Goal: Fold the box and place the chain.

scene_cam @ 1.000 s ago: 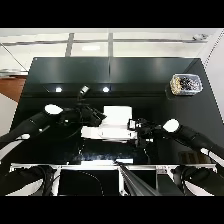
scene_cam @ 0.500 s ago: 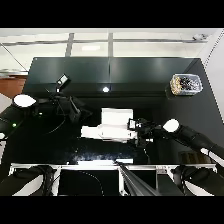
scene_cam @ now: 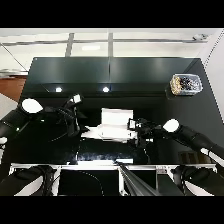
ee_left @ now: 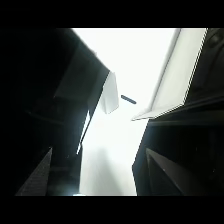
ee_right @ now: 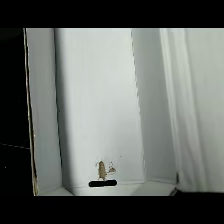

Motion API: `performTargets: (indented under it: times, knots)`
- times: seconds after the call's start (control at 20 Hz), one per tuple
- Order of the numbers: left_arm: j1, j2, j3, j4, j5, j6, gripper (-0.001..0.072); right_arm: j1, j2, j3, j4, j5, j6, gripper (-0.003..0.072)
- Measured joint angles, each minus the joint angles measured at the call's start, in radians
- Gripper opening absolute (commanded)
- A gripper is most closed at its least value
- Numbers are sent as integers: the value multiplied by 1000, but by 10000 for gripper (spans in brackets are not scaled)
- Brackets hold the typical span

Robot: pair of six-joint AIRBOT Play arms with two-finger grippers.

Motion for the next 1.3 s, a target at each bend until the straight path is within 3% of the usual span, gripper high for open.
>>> performTargets:
  times: [0.45,0.8,1.0,1.05,1.1,1.2,1.3]
  knots:
    - [-139,-55,-8,15,117,199,684,0,0,0,0,0,0,411]
    - [-165,-148,-8,-56,108,240,678,0,0,0,0,0,0,411]
    - [-201,-163,-8,-64,146,243,486,0,0,0,0,0,0,411]
    - [-212,-165,-8,-64,148,242,346,0,0,0,0,0,0,411]
    - [-224,-166,-8,-62,148,243,268,0,0,0,0,-1,0,411]
    - [-240,-167,-8,-61,171,238,219,0,0,0,0,-6,0,411]
    - [-248,-168,-8,-60,182,222,218,0,0,0,0,-5,0,411]
